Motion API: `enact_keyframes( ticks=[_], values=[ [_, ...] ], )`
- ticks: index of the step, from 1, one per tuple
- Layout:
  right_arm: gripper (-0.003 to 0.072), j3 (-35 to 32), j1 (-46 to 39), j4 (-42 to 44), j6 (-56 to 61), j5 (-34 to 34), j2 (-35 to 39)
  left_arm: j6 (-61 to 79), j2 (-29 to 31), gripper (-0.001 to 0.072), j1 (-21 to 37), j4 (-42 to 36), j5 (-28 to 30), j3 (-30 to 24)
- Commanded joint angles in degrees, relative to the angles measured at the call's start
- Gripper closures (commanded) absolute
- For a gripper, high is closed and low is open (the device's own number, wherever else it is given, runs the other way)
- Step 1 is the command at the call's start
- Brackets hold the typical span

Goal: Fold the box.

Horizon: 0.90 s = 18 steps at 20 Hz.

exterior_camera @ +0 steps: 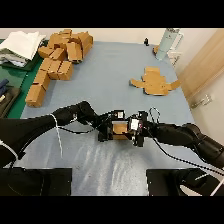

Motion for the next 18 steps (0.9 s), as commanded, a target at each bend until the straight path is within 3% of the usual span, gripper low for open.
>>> enact_keyframes(
  ticks=[1,5,18],
  values=[
    [0.018,0.0,0.7,-0.3,-0.5,0.0,-2.5,0.0,0.0,0.0296,0.0,0.0,0.0,0.0],
    [0.0181,0.0,2.2,-0.3,-0.5,-1.9,-3.6,0.0,0.0,0.0296,0.0,0.0,0.0,0.0],
    [0.0189,0.0,2.1,-2.9,-3.0,1.1,-8.1,0.0,0.0,0.0296,0.0,0.0,0.0,0.0]
  ],
)
